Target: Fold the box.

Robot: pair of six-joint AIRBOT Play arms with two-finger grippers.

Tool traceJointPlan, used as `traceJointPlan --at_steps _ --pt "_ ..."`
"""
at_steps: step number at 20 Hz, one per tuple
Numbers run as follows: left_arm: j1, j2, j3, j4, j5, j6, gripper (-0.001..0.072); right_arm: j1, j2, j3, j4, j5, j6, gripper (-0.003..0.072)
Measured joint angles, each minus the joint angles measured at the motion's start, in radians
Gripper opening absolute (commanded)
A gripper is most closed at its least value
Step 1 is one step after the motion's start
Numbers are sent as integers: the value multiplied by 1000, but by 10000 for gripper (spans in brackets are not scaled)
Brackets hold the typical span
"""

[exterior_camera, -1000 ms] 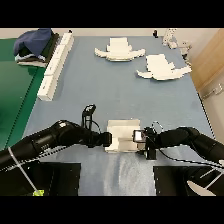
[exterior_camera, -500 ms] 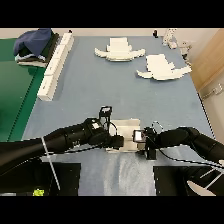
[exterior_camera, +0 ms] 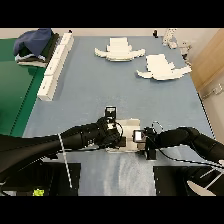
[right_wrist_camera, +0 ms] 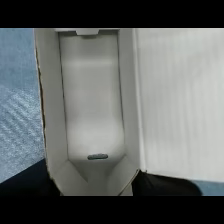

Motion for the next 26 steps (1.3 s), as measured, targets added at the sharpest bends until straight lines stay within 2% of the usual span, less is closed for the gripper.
traceJointPlan --at_steps 2,5,6,13,14,15,16,21,25,26 --pt "-1 -17 8 5 -13 -13 100 0 0 0 0 0 0 450" --pt "-1 -31 14 9 -31 -29 101 0 0 0 0 0 0 450" --pt "-1 -33 16 9 -32 -39 8 0 0 0 0 0 0 450" --pt "-1 -38 18 14 -38 -66 15 0 0 0 0 0 1 450" --pt "-1 -38 18 14 -39 -66 158 0 0 0 0 0 1 450" --pt "-1 -39 18 16 -39 -64 501 0 0 0 0 0 -1 450" --pt "-1 -39 18 16 -40 -64 667 0 0 0 0 0 -1 450" --pt "-1 -35 47 17 -64 -60 667 0 0 0 0 0 -1 450" --pt "-1 3 106 17 -155 2 654 0 0 0 0 0 -1 450" --pt "-1 23 122 17 -188 20 527 0 0 0 0 0 -1 450"
